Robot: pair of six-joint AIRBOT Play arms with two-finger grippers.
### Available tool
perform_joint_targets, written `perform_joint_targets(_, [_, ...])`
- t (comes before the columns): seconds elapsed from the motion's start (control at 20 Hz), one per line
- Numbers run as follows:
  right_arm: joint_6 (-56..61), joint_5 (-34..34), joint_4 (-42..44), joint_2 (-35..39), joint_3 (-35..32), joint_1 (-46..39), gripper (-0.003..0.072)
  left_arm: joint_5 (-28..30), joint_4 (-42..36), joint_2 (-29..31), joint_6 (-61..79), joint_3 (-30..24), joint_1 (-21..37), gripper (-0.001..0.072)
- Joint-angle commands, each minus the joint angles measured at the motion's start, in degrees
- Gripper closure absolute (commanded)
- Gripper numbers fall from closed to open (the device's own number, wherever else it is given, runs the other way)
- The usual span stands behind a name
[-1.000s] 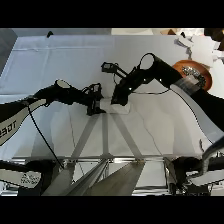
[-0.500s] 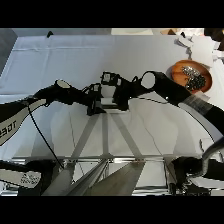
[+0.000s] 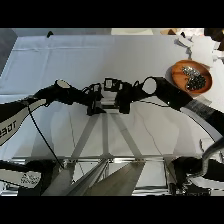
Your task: Fold the box and place the chain.
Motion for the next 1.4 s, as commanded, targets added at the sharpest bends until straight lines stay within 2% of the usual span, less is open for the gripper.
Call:
perform_joint_targets(0.0, [-0.24, 0.87, 0.35, 0.00, -2.62, 0.07, 0.0400, 0.02, 0.04, 0.00, 0.02, 0.00, 0.00, 0.0384])
perform_joint_targets(0.05, [-0.22, 1.14, 0.35, 0.00, -2.73, 0.07, 0.0365, 0.02, 0.02, 0.02, 0.02, 0.00, 0.00, 0.0384])
perform_joint_targets(0.4, [0.72, 1.14, 1.14, 0.81, -2.73, -0.44, 0.0353, 0.02, 0.02, 0.00, 0.02, 0.00, 0.00, 0.0384])
perform_joint_targets(0.5, [5.73, 1.20, 5.29, 2.01, -2.71, -1.79, 0.0357, 0.02, 0.02, 0.00, 0.02, 0.00, 0.00, 0.0384])
perform_joint_targets(0.6, [9.11, 1.18, 12.87, 3.39, -2.73, -3.58, 0.0360, 0.02, 0.02, 0.00, 0.02, 0.00, 0.00, 0.0384])
perform_joint_targets(0.7, [10.58, 1.25, 21.57, 3.87, -2.73, -5.07, 0.0475, 0.02, 0.04, 0.00, 0.02, 0.00, 0.00, 0.0384])
perform_joint_targets(0.8, [10.60, 1.05, 25.88, 3.67, -2.73, -5.46, 0.0676, 0.02, 0.04, 0.00, 0.02, 0.00, 0.00, 0.0384])
perform_joint_targets(0.9, [11.87, 1.40, 26.56, 2.73, -2.73, -5.46, 0.0678, 0.02, 0.02, 0.00, 0.02, 0.00, 0.00, 0.0384])
perform_joint_targets(1.05, [19.65, 1.95, 26.49, -0.15, -3.10, -5.46, 0.0681, 0.02, 0.02, 0.00, 0.02, 0.00, 0.00, 0.0384])
perform_joint_targets(1.35, [24.30, 9.51, 26.53, -7.78, -3.10, -5.46, 0.0679, 0.02, 0.02, 0.00, 0.02, 0.00, 0.00, 0.0384])
